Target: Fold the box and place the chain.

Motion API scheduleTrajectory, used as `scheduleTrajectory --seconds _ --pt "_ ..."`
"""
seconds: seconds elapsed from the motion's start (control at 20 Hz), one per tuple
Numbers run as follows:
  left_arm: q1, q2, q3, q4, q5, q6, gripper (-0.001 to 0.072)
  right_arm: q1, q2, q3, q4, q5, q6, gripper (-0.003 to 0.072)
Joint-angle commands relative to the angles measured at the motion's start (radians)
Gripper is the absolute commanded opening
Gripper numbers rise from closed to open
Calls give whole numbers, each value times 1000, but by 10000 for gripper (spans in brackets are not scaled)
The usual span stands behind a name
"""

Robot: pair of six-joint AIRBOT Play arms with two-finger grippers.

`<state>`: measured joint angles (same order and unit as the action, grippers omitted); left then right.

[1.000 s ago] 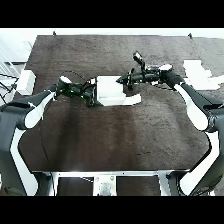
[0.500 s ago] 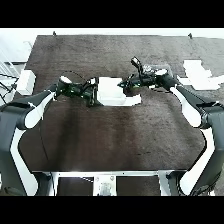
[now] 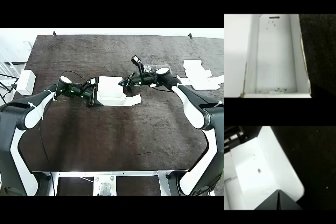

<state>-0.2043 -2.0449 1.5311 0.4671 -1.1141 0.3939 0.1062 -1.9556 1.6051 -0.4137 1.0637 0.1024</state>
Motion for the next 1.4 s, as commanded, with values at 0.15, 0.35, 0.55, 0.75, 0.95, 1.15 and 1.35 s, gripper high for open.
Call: scheduleTrajectory --seconds 0.15,0.35,0.55,0.75,0.95,1.15,1.35 --pt "1 0 0 0 3 0 476 -31 171 -8 -161 101 -17 15" --pt "0 0 0 0 3 0 476 -32 206 -49 -440 109 -34 687" --pt "1 0 0 0 10 0 476 -30 203 -138 -496 108 -70 694" --pt "0 0 0 0 13 0 476 -13 202 -208 -478 69 -142 691" --pt "0 0 0 0 13 0 477 23 199 -226 -477 51 -149 650" --pt "0 0 0 0 13 0 476 36 196 -225 -451 25 -148 576" --pt "1 0 0 0 13 0 476 42 196 -225 -446 -40 -148 576"
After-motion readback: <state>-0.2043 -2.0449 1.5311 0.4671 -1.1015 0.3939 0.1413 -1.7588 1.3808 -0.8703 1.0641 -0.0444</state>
